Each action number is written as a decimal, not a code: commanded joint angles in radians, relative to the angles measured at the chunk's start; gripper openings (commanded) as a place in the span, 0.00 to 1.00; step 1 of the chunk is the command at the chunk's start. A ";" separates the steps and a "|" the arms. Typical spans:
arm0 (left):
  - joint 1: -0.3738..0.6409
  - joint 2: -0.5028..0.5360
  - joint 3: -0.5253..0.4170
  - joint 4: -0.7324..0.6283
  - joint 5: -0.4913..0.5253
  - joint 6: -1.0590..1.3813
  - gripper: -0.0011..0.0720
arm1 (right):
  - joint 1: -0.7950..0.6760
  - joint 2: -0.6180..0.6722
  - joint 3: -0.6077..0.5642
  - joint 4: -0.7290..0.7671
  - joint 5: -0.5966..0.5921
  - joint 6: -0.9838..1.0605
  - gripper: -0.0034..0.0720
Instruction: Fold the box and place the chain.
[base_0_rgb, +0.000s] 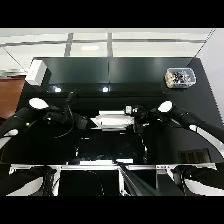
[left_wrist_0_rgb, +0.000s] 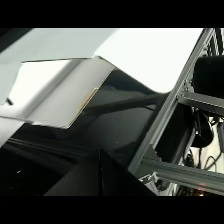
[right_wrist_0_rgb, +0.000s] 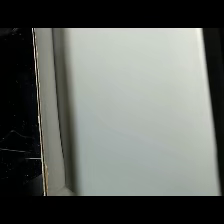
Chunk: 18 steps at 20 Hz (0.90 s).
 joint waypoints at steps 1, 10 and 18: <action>-0.090 -0.067 0.007 -0.132 0.071 0.106 0.05 | 0.001 0.000 0.000 0.000 0.000 0.000 0.69; -0.135 -0.109 0.136 -0.049 0.460 0.071 0.05 | 0.001 0.000 0.000 0.000 0.000 0.000 0.69; -0.161 -0.248 0.248 0.080 0.471 -0.023 0.05 | 0.001 0.000 0.000 0.002 -0.001 0.001 0.69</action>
